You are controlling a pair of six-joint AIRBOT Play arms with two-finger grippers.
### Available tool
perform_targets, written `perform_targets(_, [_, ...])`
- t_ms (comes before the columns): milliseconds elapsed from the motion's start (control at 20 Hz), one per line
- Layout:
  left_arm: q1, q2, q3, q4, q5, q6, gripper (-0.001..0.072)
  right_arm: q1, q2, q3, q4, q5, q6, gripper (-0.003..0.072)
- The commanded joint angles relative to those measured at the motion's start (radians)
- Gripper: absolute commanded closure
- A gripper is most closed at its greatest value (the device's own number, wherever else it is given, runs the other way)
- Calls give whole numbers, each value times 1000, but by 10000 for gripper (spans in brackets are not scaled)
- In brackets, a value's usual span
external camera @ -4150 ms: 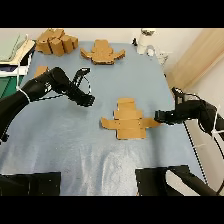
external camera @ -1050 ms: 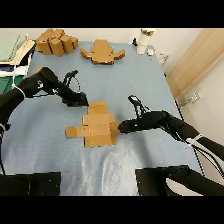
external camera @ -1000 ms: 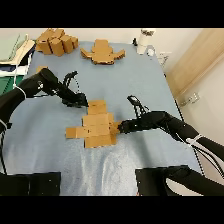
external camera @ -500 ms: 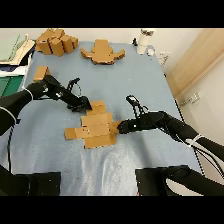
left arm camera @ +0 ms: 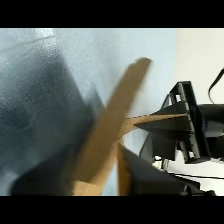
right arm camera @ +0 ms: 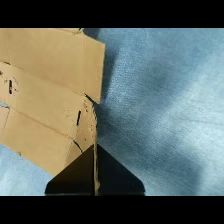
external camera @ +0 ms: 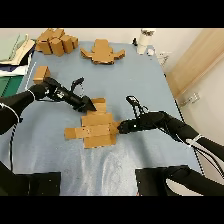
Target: Fold the box.
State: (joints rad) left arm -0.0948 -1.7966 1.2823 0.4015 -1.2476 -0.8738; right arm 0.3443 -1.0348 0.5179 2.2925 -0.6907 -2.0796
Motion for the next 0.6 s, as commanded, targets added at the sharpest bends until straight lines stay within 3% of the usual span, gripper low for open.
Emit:
perform_targets(0, [8, -1, 1, -12, -60, 50, 487, 1, -1, 0, 0, -3, 0, 682])
perform_targets(200, [7, -3, 1, -12, -71, 80, 491, 1, -1, 0, 0, -3, 0, 682])
perform_targets(250, [7, -7, 1, -12, -77, 84, 649, 1, -1, 0, 0, -2, 0, 682])
perform_targets(300, [7, -13, 1, -13, -91, 107, 698, 1, -1, 0, 0, -2, 0, 682])
perform_targets(550, [-2, -34, 1, -21, -98, 165, 699, 1, 0, 0, 0, 2, 0, 681])
